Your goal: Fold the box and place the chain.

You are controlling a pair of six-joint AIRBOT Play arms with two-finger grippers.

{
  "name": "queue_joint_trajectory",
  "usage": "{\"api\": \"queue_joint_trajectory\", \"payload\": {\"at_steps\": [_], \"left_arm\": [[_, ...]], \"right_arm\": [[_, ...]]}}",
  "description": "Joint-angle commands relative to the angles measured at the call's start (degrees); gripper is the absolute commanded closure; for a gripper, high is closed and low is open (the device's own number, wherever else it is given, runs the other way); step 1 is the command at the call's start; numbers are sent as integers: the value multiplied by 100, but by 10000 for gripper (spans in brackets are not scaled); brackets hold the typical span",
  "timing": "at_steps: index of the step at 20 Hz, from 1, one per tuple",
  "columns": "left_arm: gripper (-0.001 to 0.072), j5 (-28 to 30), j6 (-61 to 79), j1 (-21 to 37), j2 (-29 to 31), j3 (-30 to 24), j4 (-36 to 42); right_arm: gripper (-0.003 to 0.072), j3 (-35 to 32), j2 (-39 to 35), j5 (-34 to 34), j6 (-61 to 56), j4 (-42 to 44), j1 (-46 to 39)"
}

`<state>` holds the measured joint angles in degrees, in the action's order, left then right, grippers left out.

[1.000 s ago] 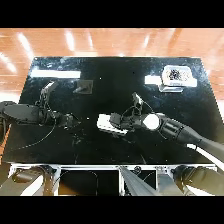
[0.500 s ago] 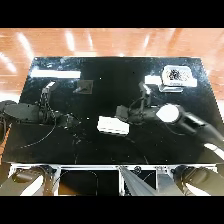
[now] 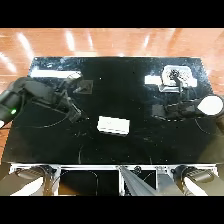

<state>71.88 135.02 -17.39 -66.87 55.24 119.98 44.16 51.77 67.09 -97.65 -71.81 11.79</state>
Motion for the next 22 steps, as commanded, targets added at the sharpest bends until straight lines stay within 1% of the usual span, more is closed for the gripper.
{"api": "queue_joint_trajectory", "payload": {"at_steps": [1, 2, 3, 4, 6, 8, 12, 17, 22], "left_arm": [[80, -345, 1668, -756, -490, 358, -503], [80, -538, 1923, -931, -507, 358, -717], [80, -732, 2208, -1054, -507, 361, -765], [80, -828, 2538, -1128, -505, 367, -627], [80, -778, 2940, -1244, -507, 363, -328], [80, -776, 3257, -1401, -509, 363, -273], [80, -809, 3541, -1410, -522, 317, -109], [80, -1731, 3692, -1523, -529, -223, -103], [81, -1596, 3689, -1528, -529, -223, -94]], "right_arm": [[651, -13, -66, 728, 26, -822, -426], [651, -13, -66, 730, 26, -844, -433], [651, -13, -66, 730, 24, -837, -431], [651, -13, -66, 741, 22, -837, -428], [651, -13, -66, 817, 22, -841, -431], [650, -13, -66, 881, 20, -846, -431], [650, -13, -66, 844, -87, -909, -431], [650, -13, -66, 619, -116, -929, -431], [651, -13, -66, 601, -114, -929, -431]]}}
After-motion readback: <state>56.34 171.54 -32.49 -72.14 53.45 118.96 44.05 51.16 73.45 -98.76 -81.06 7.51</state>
